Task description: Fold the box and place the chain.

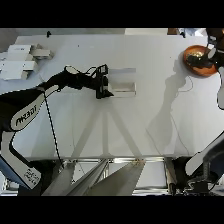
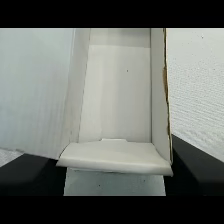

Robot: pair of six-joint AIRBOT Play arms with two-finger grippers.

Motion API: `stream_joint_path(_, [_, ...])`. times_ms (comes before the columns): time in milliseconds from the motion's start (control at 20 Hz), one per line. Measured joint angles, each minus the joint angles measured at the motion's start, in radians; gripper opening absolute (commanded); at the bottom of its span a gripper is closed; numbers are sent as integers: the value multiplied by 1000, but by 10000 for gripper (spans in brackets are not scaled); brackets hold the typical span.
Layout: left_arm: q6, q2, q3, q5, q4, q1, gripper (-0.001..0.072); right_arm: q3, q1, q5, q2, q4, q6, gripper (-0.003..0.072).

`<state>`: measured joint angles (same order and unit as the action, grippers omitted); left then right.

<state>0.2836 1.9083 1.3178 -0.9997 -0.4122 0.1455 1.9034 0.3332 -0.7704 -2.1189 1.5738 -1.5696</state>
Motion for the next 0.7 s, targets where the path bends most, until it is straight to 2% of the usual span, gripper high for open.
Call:
stream_joint_path(150, [0,0,0,0,0,0,395,1,0,-15,-3,-4,5,15])
stream_joint_path(450, [0,0,0,0,0,0,395,0,0,-55,6,-10,8,15])
stream_joint_path(700, [0,0,0,0,0,0,395,1,0,-77,86,-5,81,15])
